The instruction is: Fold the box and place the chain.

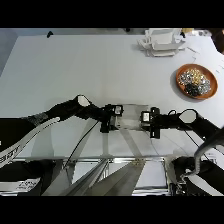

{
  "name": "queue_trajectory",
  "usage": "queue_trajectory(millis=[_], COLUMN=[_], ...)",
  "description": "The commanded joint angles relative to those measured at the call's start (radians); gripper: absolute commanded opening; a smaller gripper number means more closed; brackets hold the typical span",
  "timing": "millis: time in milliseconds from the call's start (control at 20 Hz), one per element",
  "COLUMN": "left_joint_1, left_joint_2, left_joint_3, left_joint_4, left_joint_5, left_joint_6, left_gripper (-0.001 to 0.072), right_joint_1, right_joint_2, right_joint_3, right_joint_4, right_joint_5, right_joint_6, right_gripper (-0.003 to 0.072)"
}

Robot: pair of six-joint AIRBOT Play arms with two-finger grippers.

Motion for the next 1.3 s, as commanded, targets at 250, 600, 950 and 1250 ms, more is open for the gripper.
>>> queue_trajectory(millis=[250,600,950,1250], left_joint_1=[0.001,0.001,0.001,0.001], left_joint_2=[0.000,0.000,0.001,0.001], left_joint_3=[0.001,0.001,0.001,0.001], left_joint_4=[0.000,0.000,0.000,0.000], left_joint_5=[0.000,0.000,0.000,0.000], left_joint_6=[0.000,0.000,0.000,0.000], left_gripper=[0.0148,0.0148,0.0148,0.0148], right_joint_1=[-0.034,-0.046,-0.046,-0.046], right_joint_2=[0.126,0.307,0.231,0.108], right_joint_3=[-0.003,-0.003,-0.003,-0.003], right_joint_4=[-0.211,-0.405,-0.775,-0.613], right_joint_5=[0.036,-0.156,-0.137,-0.009], right_joint_6=[0.331,1.042,1.787,1.853], right_gripper=[0.0017,0.0017,0.0016,0.0016])
